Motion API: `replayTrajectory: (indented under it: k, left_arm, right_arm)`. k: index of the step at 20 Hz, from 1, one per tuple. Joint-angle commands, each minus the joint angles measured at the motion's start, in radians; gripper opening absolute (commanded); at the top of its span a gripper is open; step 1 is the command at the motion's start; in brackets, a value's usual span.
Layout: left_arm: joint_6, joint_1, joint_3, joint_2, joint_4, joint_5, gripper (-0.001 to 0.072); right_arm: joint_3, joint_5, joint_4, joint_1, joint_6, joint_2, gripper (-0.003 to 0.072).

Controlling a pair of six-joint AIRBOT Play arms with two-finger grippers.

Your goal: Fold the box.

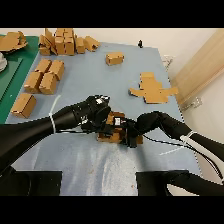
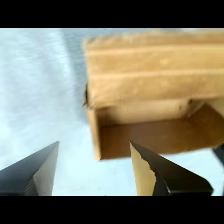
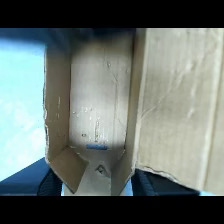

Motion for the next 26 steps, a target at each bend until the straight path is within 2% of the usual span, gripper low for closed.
replayTrajectory:
  k: [1, 2, 3, 4, 8, 10, 11, 12, 14, 16, 18, 20, 21, 23, 26]
  left_arm:
    - [0.008, 0.000, 0.001, 0.045, 0.084, -0.120, 0.0606]
    - [0.011, 0.000, 0.001, 0.045, 0.105, -0.146, 0.0396]
    - [0.029, 0.000, 0.001, 0.047, 0.116, -0.156, 0.0113]
    - [0.047, -0.001, 0.001, 0.052, 0.116, -0.151, 0.0010]
    - [0.116, -0.002, -0.026, 0.120, 0.152, -0.111, 0.0009]
    - [0.175, 0.023, -0.120, 0.192, 0.195, -0.046, 0.0008]
    - [0.256, 0.061, -0.185, 0.229, 0.167, 0.008, 0.0007]
    - [0.395, 0.117, -0.251, 0.261, 0.109, 0.071, 0.0007]
    - [0.896, 0.279, -0.360, 0.286, -0.172, 0.185, 0.0007]
    - [1.281, 0.442, -0.410, 0.262, -0.439, 0.245, 0.0009]
    - [1.615, 0.557, -0.413, 0.220, -0.591, 0.277, 0.0009]
    - [1.927, 0.606, -0.414, 0.190, -0.639, 0.321, 0.0010]
    - [1.997, 0.607, -0.414, 0.180, -0.637, 0.351, 0.0009]
    - [2.053, 0.593, -0.414, 0.172, -0.643, 0.370, 0.0009]
    - [2.089, 0.561, -0.415, 0.172, -0.650, 0.322, 0.0008]
  right_arm:
    - [0.000, 0.000, 0.000, 0.001, 0.000, 0.000, 0.0561]
    - [0.000, 0.000, 0.000, 0.001, 0.000, 0.000, 0.0561]
    - [0.000, 0.000, 0.000, 0.001, 0.000, 0.000, 0.0561]
    - [0.000, 0.000, 0.000, 0.001, 0.000, 0.000, 0.0561]
    - [0.000, 0.000, 0.000, 0.001, 0.000, 0.000, 0.0561]
    - [0.000, 0.000, 0.000, 0.001, 0.000, 0.000, 0.0561]
    - [0.000, 0.000, 0.000, 0.001, 0.000, 0.000, 0.0561]
    - [0.000, 0.000, 0.000, 0.001, 0.000, 0.000, 0.0561]
    - [0.000, 0.000, 0.000, 0.001, 0.000, 0.000, 0.0561]
    - [0.000, 0.002, -0.002, 0.001, 0.000, 0.000, 0.0561]
    - [0.000, 0.019, -0.006, 0.001, 0.000, 0.000, 0.0561]
    - [0.000, 0.019, -0.006, 0.001, 0.000, 0.000, 0.0561]
    - [0.000, 0.019, -0.006, 0.001, 0.000, 0.000, 0.0561]
    - [0.000, 0.027, -0.006, 0.001, 0.000, 0.000, 0.0561]
    - [0.000, 0.042, -0.014, 0.001, 0.000, 0.000, 0.0561]
